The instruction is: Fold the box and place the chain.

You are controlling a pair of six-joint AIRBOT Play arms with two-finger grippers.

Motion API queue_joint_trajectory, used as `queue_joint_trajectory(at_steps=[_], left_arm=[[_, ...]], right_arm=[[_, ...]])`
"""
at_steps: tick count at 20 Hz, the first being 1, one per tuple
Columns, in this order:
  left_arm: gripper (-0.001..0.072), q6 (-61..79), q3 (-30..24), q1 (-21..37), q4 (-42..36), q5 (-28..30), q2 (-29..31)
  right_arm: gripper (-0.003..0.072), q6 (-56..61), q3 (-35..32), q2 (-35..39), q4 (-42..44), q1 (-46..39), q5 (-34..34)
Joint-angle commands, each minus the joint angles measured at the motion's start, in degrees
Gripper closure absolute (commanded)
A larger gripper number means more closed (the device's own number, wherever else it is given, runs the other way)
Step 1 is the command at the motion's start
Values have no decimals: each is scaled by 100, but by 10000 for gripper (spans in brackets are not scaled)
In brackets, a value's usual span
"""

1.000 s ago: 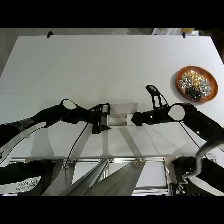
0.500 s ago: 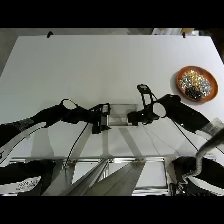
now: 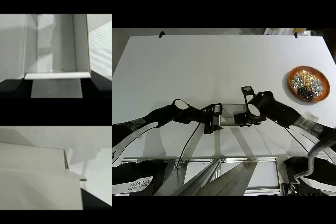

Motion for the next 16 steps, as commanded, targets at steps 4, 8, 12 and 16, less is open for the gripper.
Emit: queue_joint_trajectory(at_steps=[4,8,12,16], left_arm=[[456,0,-2,2,0,2,4],[456,0,-2,2,0,2,4],[456,0,-2,2,0,2,4],[456,0,-2,2,0,2,4]], right_arm=[[286,590,111,-164,-345,166,74],[290,597,111,-164,-269,166,-444],[296,695,111,-208,-273,166,-450],[367,695,109,-407,-260,166,-227]])
